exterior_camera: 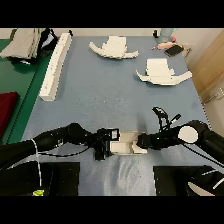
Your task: Fold the box.
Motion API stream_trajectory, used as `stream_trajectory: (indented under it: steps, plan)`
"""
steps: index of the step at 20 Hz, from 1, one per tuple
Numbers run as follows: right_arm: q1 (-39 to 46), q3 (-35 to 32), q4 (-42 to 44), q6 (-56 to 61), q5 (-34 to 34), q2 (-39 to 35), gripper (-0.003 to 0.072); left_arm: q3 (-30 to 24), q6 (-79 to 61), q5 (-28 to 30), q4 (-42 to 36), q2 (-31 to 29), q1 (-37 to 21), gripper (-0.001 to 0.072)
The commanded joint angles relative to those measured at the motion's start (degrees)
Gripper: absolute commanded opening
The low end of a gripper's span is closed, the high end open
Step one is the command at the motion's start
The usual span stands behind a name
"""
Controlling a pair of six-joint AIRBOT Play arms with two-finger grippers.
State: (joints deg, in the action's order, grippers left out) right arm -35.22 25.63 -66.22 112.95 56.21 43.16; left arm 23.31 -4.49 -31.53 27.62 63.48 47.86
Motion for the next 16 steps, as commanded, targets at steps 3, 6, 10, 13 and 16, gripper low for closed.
stream_trajectory:
  steps: [3,6,10,13,16]
  plan:
    - [-4.5,4.6,-6.0,7.5,1.0,5.9,0.0402,0.0,0.0,0.0,0.0,0.0,0.0,0.0471]
    - [-7.5,7.3,-10.4,12.8,2.8,9.3,0.0399,0.0,0.0,0.0,0.0,0.0,0.0,0.0471]
    - [-12.3,10.3,-15.3,19.1,4.0,11.9,0.0345,0.0,0.0,0.0,0.0,0.0,0.0,0.0471]
    - [-12.6,10.3,-14.5,19.2,0.7,11.9,0.0345,0.0,0.0,0.0,0.0,0.0,0.0,0.0471]
    - [-12.6,10.2,-14.7,19.3,2.6,11.9,0.0345,0.0,0.0,0.0,0.0,0.0,0.0,0.0471]
